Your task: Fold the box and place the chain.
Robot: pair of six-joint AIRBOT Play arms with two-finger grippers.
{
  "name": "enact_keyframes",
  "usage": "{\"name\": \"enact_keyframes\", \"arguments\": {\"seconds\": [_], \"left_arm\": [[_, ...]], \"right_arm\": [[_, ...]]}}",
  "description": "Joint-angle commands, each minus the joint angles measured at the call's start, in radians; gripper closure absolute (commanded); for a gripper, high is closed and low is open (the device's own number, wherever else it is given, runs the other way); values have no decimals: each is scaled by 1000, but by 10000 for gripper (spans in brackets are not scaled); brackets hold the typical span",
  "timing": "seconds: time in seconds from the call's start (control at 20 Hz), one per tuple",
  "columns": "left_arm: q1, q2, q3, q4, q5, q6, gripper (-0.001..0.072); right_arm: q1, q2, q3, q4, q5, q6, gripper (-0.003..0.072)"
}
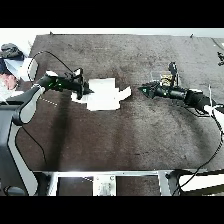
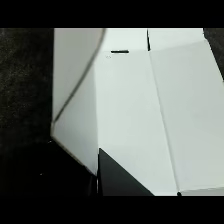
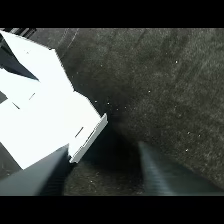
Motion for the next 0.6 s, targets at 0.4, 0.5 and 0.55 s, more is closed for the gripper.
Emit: {"name": "enact_keyframes", "arguments": {"seconds": [0.4,0.5,0.55], "left_arm": [[1,0,0,0,33,0,697],[1,0,0,-1,33,0,697],[1,1,0,-2,33,0,697]], "right_arm": [[124,1,36,-67,-17,-336,75],[172,1,36,-121,-55,-371,74],[198,1,36,-149,-81,-381,75]]}}
